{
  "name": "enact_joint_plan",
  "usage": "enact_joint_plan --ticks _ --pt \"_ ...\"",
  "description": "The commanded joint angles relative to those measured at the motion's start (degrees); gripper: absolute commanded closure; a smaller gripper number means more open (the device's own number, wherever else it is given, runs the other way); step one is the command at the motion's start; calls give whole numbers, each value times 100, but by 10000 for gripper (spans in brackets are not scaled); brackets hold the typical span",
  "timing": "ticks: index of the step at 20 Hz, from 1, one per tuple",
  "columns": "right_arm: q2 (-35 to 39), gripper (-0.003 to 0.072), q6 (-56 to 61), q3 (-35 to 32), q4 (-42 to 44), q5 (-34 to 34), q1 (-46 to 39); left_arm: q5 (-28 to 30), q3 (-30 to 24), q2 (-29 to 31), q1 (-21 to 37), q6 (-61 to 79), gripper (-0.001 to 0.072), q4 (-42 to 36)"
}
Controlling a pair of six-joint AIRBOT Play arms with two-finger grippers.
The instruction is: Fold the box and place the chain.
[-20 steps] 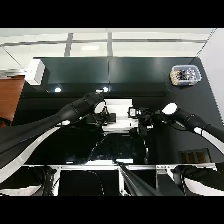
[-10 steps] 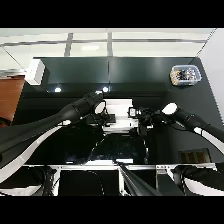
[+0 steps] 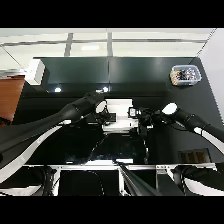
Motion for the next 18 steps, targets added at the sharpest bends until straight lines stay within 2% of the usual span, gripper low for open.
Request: enact_joint_plan --ticks 1,15,16,17,18 --pt "-4 230 0 -4 0 0 7 -238 39 -42 -15 -13 435 90" --pt "-4 231 0 -2 0 0 7 -125 44 -83 -120 -146 435 203" --pt "-4 230 0 -4 0 0 7 -125 44 -83 -120 -162 504 203" --pt "-4 230 0 -2 0 0 7 -114 44 -83 -120 -160 666 203" --pt "-4 230 0 -2 0 0 7 -92 44 -83 -120 -157 685 197"
